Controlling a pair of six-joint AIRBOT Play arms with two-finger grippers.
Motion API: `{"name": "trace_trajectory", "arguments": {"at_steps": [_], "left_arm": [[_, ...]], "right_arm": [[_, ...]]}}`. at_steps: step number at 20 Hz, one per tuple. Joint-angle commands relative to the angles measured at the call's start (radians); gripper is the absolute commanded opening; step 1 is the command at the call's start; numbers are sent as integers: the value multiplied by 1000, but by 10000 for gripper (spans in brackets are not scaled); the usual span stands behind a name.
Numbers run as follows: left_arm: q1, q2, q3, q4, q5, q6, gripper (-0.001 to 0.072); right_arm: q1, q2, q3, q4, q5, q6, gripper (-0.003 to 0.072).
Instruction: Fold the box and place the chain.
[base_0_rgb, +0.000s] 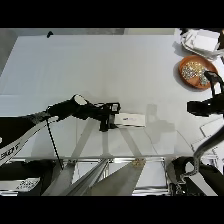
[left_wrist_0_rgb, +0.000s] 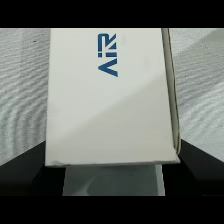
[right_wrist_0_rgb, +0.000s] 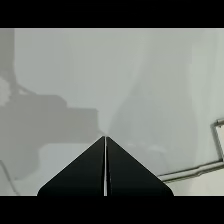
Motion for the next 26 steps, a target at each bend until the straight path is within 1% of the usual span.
{"name": "trace_trajectory", "arguments": {"at_steps": [1,2,5,7,10,12,15,19,20,22,23,26], "left_arm": [[3,17,1,-4,8,3,5],[3,29,1,-17,16,3,5],[3,76,1,-121,70,3,5],[4,119,1,-161,132,3,5],[12,211,1,-161,255,-10,5],[44,283,1,-161,337,-97,6],[149,387,1,-156,428,-243,9],[372,480,0,-144,437,-407,9],[436,493,0,-105,437,-458,9],[561,504,0,39,417,-599,8],[623,503,-1,125,381,-693,8],[797,494,-3,426,215,-961,6]], "right_arm": [[-4,-1,-1,32,-29,0,10],[-4,-1,-1,32,-28,-3,10],[-4,-1,-1,35,-27,-3,10],[-4,-1,-1,36,-27,-3,10],[-4,-1,-1,36,-26,-3,10],[-4,-1,-1,36,-24,-3,10],[-4,-1,-1,45,-20,-3,10],[-4,-1,-1,95,-3,-4,10],[-4,-1,-1,99,3,-6,11],[-4,-1,-1,109,14,-53,11],[-4,-1,-1,111,18,-58,11],[-4,-1,-1,110,14,-58,11]]}}
